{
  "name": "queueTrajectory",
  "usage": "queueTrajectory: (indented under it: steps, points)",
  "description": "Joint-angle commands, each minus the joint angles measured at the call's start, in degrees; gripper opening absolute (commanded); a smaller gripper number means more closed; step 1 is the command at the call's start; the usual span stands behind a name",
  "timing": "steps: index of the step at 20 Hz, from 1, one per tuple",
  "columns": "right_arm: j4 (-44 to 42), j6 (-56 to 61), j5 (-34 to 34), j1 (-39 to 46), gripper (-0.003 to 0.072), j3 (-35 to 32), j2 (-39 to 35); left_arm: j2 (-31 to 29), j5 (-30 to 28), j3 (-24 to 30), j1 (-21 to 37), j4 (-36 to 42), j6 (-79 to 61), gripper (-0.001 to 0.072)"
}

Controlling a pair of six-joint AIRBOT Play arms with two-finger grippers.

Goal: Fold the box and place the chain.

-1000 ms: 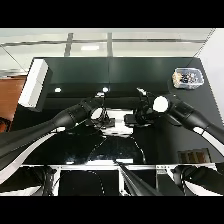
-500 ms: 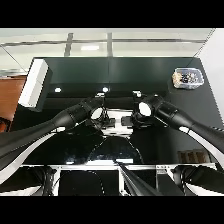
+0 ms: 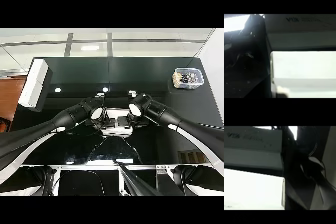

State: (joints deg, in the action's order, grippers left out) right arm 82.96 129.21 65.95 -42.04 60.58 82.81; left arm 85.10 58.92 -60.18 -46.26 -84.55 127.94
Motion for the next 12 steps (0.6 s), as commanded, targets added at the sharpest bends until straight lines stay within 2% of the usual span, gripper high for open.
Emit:
queueTrajectory:
  steps: [1, 2, 3, 4, 8, 9, 10, 12]
  points:
    - [0.2, 1.1, 0.5, -0.2, 0.018, 0.2, 0.3, 0.0, 0.1, 0.0, 0.0, 0.0, 0.0, 0.0031]
    - [0.0, 1.1, 0.5, -0.2, 0.0176, 0.2, 0.4, 0.0, 0.1, 0.0, 0.0, 0.0, 0.0, 0.0031]
    - [0.0, 1.0, 0.6, -0.2, 0.0038, 0.2, 0.4, 0.0, 0.1, 0.0, 0.0, 0.0, 0.0, 0.0031]
    - [-0.2, 1.0, 0.6, -0.2, 0.0013, 0.2, 0.4, 0.0, 0.1, 0.0, 0.0, 0.0, 0.0, 0.0031]
    - [-0.3, 0.9, 0.8, -0.1, 0.0014, 0.2, 0.4, 0.0, 0.0, 0.0, 0.0, 0.0, 0.0, 0.0031]
    - [-0.3, 0.9, 0.7, -0.1, 0.0046, 0.2, 0.4, 0.0, 0.1, 0.0, 0.0, 0.0, 0.0, 0.0031]
    - [-0.3, 0.9, 0.7, -0.1, 0.0189, 0.2, 0.4, 0.0, 0.0, 0.0, 0.0, 0.0, 0.0, 0.0031]
    - [0.0, 0.9, 0.9, -0.1, 0.021, 0.2, 0.4, 0.0, 0.0, 0.0, 0.0, 0.0, 0.0, 0.0031]
